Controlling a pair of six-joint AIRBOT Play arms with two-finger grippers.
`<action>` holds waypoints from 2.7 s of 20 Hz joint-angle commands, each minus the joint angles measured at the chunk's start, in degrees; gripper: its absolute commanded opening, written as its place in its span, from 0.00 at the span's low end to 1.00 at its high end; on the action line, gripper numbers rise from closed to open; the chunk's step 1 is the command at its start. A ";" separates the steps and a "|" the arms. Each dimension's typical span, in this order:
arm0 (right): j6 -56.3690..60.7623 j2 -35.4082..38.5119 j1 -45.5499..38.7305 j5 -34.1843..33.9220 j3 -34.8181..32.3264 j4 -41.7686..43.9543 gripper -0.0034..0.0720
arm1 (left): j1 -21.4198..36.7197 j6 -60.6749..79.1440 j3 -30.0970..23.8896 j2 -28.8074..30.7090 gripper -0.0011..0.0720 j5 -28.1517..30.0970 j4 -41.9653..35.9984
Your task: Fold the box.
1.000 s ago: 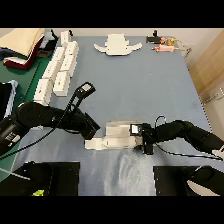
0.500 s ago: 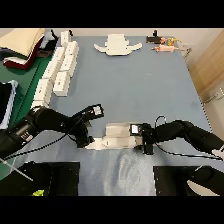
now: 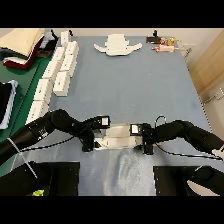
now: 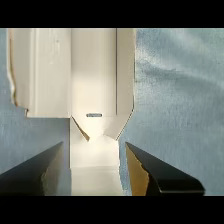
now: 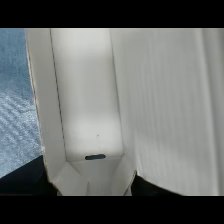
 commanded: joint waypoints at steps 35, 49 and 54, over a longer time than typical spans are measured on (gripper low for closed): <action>0.02 0.00 0.04 0.02 0.02 0.02 0.67 | -3.52 -15.19 0.87 -5.01 0.03 3.45 1.09; 0.02 0.00 0.04 0.04 0.02 0.02 0.67 | 18.80 -76.26 0.74 16.20 0.03 -15.45 18.67; 0.02 0.00 0.04 0.02 0.02 0.02 0.67 | 17.46 -76.61 -7.58 12.48 0.03 -8.15 7.04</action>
